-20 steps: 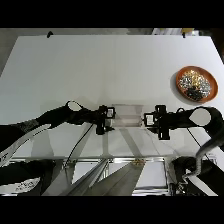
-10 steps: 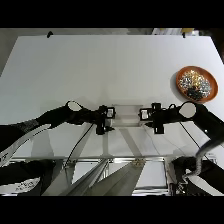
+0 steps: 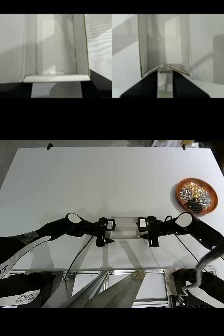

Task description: Fold the box and place the chain.

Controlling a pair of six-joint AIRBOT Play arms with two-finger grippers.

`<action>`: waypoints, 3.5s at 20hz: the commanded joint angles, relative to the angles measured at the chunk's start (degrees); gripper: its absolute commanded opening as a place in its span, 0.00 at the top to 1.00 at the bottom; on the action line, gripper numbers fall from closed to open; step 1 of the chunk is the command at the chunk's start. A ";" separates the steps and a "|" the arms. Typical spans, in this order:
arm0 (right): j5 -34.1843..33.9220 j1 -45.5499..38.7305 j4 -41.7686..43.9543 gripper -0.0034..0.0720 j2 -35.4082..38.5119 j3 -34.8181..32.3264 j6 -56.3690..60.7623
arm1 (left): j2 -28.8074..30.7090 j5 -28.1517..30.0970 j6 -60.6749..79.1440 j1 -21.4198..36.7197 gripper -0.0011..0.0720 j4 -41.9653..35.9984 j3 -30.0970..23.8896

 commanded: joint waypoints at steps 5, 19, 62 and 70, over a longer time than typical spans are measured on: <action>-2.08 0.02 9.01 0.78 -0.20 -1.66 -5.14 | 0.00 0.02 0.00 0.00 0.63 0.00 -0.02; -2.71 0.00 -0.83 0.93 9.70 -1.79 15.76 | 0.00 0.02 0.02 0.00 0.63 0.00 -0.02; 13.94 -14.80 1.57 0.68 4.09 0.50 68.70 | 0.00 0.00 0.00 0.00 0.63 0.00 -0.02; 8.24 -7.08 1.38 0.56 4.63 0.50 70.12 | 0.00 0.02 0.00 0.00 0.63 0.00 -0.02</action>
